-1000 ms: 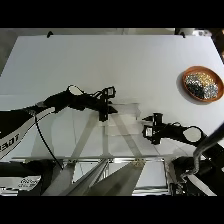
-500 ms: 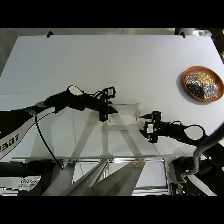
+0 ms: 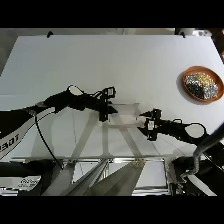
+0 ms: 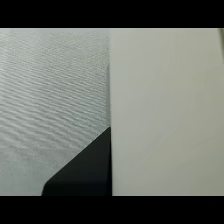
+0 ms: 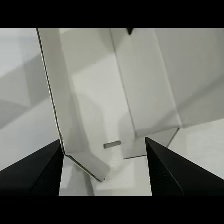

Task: Fold the box and place the chain.

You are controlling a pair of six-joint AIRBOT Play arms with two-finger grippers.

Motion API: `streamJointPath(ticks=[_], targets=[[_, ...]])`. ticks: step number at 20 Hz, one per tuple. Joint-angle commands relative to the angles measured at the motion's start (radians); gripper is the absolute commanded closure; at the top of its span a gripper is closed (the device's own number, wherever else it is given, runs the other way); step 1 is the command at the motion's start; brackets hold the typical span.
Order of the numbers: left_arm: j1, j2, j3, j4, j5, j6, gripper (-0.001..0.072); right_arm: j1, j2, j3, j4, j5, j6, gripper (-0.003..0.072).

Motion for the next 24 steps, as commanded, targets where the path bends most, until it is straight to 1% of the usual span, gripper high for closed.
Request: streamJointPath(ticks=[1, 3, 6, 9, 12, 15, 20, 24], targets=[[0.000, 0.000, 0.000, 0.000, 0.000, 0.001, 0.0699, -0.061, -0.069, 0.054, -0.002, 0.082, 0.000, 0.0130], [0.000, -0.001, 0.000, 0.000, 0.000, 0.001, 0.0699, -0.079, -0.138, 0.103, -0.005, 0.150, -0.001, 0.0130], [0.000, -0.001, 0.000, 0.000, 0.000, 0.001, 0.0699, -0.108, -0.193, 0.151, -0.010, 0.166, 0.000, 0.0131], [0.000, 0.000, 0.000, 0.000, 0.000, 0.001, 0.0699, -0.140, -0.204, 0.177, -0.027, 0.172, -0.003, 0.0131], [0.000, -0.001, 0.000, 0.000, 0.000, 0.001, 0.0699, -0.142, -0.216, 0.185, -0.019, 0.171, -0.046, 0.0131], [0.000, 0.000, 0.000, 0.000, 0.000, 0.001, 0.0699, -0.142, -0.247, 0.186, -0.016, 0.175, -0.046, 0.0131], [0.000, 0.000, 0.000, 0.000, 0.000, 0.001, 0.0699, -0.142, -0.313, 0.233, -0.015, 0.227, -0.044, 0.0131], [0.000, 0.000, 0.000, 0.000, 0.000, 0.001, 0.0699, -0.181, -0.314, 0.244, -0.027, 0.261, -0.043, 0.0131]])
